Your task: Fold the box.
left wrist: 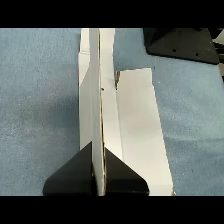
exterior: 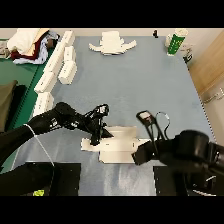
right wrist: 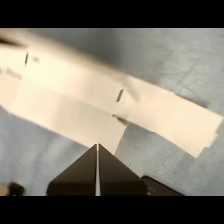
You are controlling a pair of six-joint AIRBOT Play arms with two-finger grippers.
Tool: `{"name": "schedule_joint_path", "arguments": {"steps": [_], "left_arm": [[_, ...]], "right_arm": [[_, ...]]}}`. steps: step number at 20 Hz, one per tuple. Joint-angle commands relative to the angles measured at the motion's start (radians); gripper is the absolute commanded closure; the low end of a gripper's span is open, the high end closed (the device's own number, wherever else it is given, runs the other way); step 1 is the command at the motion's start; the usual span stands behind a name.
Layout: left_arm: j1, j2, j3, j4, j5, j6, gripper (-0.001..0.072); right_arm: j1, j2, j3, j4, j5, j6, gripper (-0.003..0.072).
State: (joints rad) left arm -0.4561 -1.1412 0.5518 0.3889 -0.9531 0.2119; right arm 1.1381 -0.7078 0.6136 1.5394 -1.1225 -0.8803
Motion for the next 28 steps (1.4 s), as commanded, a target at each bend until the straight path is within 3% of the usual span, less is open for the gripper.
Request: {"name": "schedule_joint_path", "arguments": {"steps": [1, 2, 3, 7, 13, 18, 24, 28], "left_arm": [[0.001, 0.0, 0.001, 0.0, 0.001, 0.0, 0.0696], [0.001, 0.0, 0.001, 0.0, 0.001, 0.0, 0.0696], [0.001, 0.0, 0.001, 0.0, 0.0, 0.0, 0.0696], [0.001, 0.0, 0.001, 0.0, 0.001, 0.0, 0.0696], [0.001, 0.0, 0.001, 0.0, 0.0, 0.0, 0.0696], [0.001, 0.0, 0.001, 0.0, 0.001, 0.0, 0.0696], [0.001, 0.0, 0.001, 0.0, 0.001, 0.0, 0.0696], [0.001, 0.0, 0.001, 0.0, 0.001, 0.0, 0.0696]], "right_arm": [[0.221, -0.048, -0.039, -0.178, 0.052, -0.149, 0.0209], [0.221, -0.087, -0.039, -0.191, 0.056, -0.203, 0.0057], [0.222, -0.127, -0.039, -0.198, 0.061, -0.253, 0.0027], [0.223, -0.245, -0.037, -0.189, 0.136, -0.417, 0.002], [0.223, -0.264, -0.045, -0.116, 0.17, -0.593, 0.002], [0.223, -0.32, -0.045, -0.396, 0.218, -0.321, 0.002], [0.24, -0.22, -0.021, -0.362, 0.158, -0.237, 0.002], [0.239, -0.168, -0.021, -0.463, 0.054, 0.025, 0.002]]}}
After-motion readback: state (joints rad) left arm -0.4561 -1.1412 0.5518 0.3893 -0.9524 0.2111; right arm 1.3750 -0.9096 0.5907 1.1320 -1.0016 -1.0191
